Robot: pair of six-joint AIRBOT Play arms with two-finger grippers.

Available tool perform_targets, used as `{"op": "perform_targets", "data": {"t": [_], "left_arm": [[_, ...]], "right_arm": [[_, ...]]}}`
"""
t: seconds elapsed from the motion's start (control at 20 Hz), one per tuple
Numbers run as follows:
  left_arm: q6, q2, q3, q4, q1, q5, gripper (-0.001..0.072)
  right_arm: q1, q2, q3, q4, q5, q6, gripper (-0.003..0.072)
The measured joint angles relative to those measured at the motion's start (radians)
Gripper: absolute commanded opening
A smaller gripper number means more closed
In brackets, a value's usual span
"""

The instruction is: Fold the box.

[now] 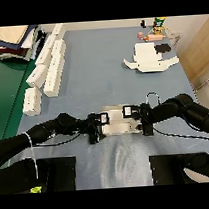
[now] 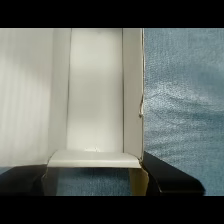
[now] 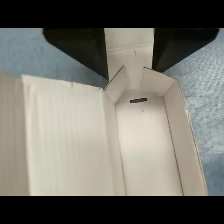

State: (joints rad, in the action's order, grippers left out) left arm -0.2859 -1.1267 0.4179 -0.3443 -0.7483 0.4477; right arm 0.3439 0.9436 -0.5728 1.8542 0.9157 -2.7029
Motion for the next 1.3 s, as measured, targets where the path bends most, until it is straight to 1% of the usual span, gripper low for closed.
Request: {"op": "perform_targets", "data": {"t": [0.05,0.1,0.15,0.2,0.55,0.6,0.65,0.7,0.75,0.8,1.2,1.25,1.3], "left_arm": [[0.0,0.0,0.0,0.0,0.0,0.0,0.0466],[0.0,0.0,0.0,0.0,0.0,0.0,0.0467],[0.0,0.0,0.0,0.0,0.0,0.0,0.0466],[0.0,0.0,0.0,0.0,0.0,0.0,0.0467],[-0.001,0.0,0.0,0.0,0.0,0.0,0.0467],[-0.001,0.0,0.0,0.0,0.0,0.0,0.0467],[-0.001,0.0,0.0,0.0,0.0,0.0,0.0467],[0.0,0.0,0.0,0.0,0.0,0.0,0.0466],[-0.001,0.0,0.0,0.0,0.0,0.0,0.0466],[-0.001,0.0,0.0,0.0,0.0,0.0,0.0467],[-0.002,0.0,0.0,0.0,0.0,0.0,0.0466],[-0.002,0.0,0.0,0.0,0.0,0.0,0.0466],[-0.002,0.0,0.0,0.0,0.0,0.0,0.0467]], "right_arm": [[0.0,0.005,0.0,0.008,-0.008,-0.016,0.0282],[0.0,0.008,0.001,0.018,-0.011,-0.029,0.0274],[0.001,0.011,0.002,0.028,-0.011,-0.044,0.0218],[0.003,0.013,0.003,0.039,-0.014,-0.053,0.02],[0.036,0.026,0.005,0.103,-0.038,-0.081,0.0199],[0.038,0.03,0.005,0.115,-0.045,-0.081,0.0232],[0.04,0.034,0.005,0.126,-0.049,-0.081,0.0395],[0.041,0.038,0.005,0.137,-0.054,-0.082,0.0532],[0.042,0.043,0.005,0.148,-0.058,-0.084,0.0596],[0.043,0.047,0.005,0.154,-0.063,-0.088,0.0604],[0.043,0.051,0.005,0.171,-0.059,-0.081,0.0603],[0.044,0.05,0.005,0.171,-0.051,-0.081,0.0582],[0.044,0.048,0.005,0.169,-0.047,-0.08,0.0489]]}}
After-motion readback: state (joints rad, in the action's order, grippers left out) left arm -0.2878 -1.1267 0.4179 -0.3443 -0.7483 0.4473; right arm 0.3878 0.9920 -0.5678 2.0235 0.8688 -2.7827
